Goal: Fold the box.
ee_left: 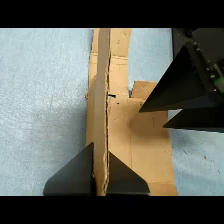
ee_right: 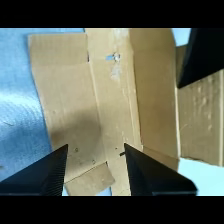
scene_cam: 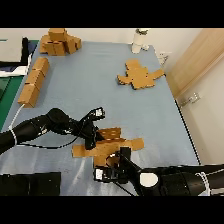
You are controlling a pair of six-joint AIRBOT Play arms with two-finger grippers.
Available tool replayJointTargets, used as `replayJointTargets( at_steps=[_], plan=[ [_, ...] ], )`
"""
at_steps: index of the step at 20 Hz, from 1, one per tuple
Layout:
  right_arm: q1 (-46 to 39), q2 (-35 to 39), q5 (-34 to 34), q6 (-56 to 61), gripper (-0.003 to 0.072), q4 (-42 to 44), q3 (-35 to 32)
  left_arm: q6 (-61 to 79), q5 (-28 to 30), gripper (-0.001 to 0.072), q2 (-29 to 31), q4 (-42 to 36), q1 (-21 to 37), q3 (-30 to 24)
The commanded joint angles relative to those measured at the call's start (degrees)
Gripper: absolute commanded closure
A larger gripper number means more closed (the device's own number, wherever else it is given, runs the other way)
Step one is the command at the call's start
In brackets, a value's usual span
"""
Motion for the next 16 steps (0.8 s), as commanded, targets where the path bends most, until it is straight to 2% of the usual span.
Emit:
replayJointTargets(
  at_steps=[1,5,12,16],
  plan=[
    [0.1,0.0,-0.3,0.8,0.0168,2.8,0.0,0.0,0.0,0.0697,0.0,0.0,0.0,0.0],
    [0.5,-0.1,-0.4,-2.5,0.0167,9.1,-0.1,0.0,0.0,0.0697,0.0,0.0,0.0,0.0],
    [0.3,-3.7,-0.6,-2.4,0.0167,3.0,-0.1,0.0,0.0,0.0697,0.0,0.0,0.0,0.0],
    [0.4,-1.9,-1.6,-2.0,0.0167,2.3,0.7,0.0,0.0,0.0697,0.0,0.0,0.0,0.0]
  ],
)
